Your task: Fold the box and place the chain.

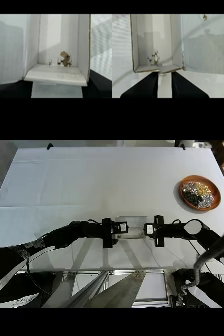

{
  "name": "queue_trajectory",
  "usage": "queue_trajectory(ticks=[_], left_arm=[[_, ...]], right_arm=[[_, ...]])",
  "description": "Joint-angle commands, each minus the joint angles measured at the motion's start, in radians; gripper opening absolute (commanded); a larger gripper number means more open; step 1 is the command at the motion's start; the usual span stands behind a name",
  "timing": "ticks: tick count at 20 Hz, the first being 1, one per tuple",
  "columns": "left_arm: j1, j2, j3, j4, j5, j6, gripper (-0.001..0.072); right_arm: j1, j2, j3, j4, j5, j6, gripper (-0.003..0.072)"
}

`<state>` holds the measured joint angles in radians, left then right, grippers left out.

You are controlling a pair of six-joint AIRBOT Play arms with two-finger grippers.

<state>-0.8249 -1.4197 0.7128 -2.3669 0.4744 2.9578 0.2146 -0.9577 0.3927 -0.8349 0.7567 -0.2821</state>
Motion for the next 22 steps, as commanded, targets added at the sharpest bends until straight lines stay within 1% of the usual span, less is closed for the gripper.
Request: queue_trajectory(ticks=[1,4,10,16,19,20,22], left_arm=[[0.001,0.001,0.000,0.001,0.000,0.001,0.0196],[0.001,0.001,0.000,0.001,0.000,0.001,0.0196],[0.001,0.001,0.000,0.001,0.000,0.001,0.0196],[0.001,0.001,0.000,0.000,0.001,0.001,0.0196],[0.001,0.001,0.000,0.001,0.001,0.001,0.0196],[0.001,0.001,0.000,0.001,0.000,0.001,0.0196],[0.001,0.001,0.000,0.001,0.000,0.001,0.0196]], right_arm=[[0.026,-0.005,0.000,0.023,0.005,-0.018,0.0153],[0.048,-0.013,0.000,0.023,0.007,-0.015,0.0153],[0.048,-0.041,0.000,0.028,0.006,-0.015,0.0153],[0.048,-0.041,0.000,0.035,-0.040,-0.029,0.0155],[0.048,-0.051,0.000,0.115,-0.037,-0.100,0.0158],[0.048,-0.056,0.000,0.141,-0.037,-0.128,0.0177],[0.048,-0.070,0.000,0.153,-0.039,-0.154,0.0191]])
